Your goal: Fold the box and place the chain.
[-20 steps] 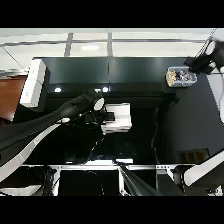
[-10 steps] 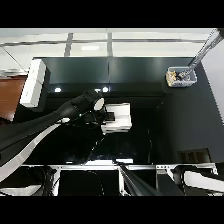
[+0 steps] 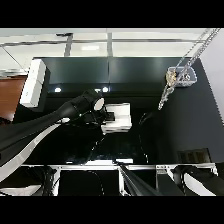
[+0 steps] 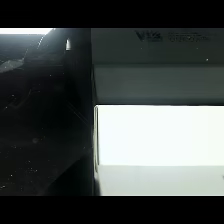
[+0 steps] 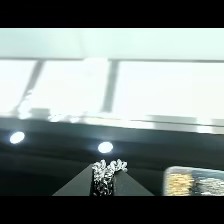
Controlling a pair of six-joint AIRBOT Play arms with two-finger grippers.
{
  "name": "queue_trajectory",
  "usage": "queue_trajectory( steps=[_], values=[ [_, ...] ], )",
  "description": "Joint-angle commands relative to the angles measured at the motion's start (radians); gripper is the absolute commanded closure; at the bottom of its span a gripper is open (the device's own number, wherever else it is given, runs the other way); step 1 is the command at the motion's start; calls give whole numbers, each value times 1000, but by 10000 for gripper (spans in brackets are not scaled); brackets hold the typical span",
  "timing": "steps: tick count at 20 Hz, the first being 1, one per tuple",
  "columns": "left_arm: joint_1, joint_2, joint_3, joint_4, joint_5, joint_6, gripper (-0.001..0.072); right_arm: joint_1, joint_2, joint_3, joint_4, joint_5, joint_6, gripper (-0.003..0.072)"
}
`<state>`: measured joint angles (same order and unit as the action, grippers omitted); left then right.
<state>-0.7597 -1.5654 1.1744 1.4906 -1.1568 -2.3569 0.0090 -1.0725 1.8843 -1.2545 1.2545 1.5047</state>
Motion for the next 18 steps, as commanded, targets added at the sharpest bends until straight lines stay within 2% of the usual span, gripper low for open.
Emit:
queue_trajectory(
  steps=[1,5,9,13,18],
  values=[
    [0,0,0,0,0,0,682,51,27,-1,106,90,-4,677],
    [0,0,0,0,0,0,683,51,27,-1,272,153,-10,676],
    [0,0,0,1,0,0,682,51,27,-1,366,229,-40,676],
    [0,0,0,1,0,0,682,51,27,-1,384,236,-40,676],
    [0,0,0,1,0,0,683,51,27,-1,486,214,-40,676]
  ],
)
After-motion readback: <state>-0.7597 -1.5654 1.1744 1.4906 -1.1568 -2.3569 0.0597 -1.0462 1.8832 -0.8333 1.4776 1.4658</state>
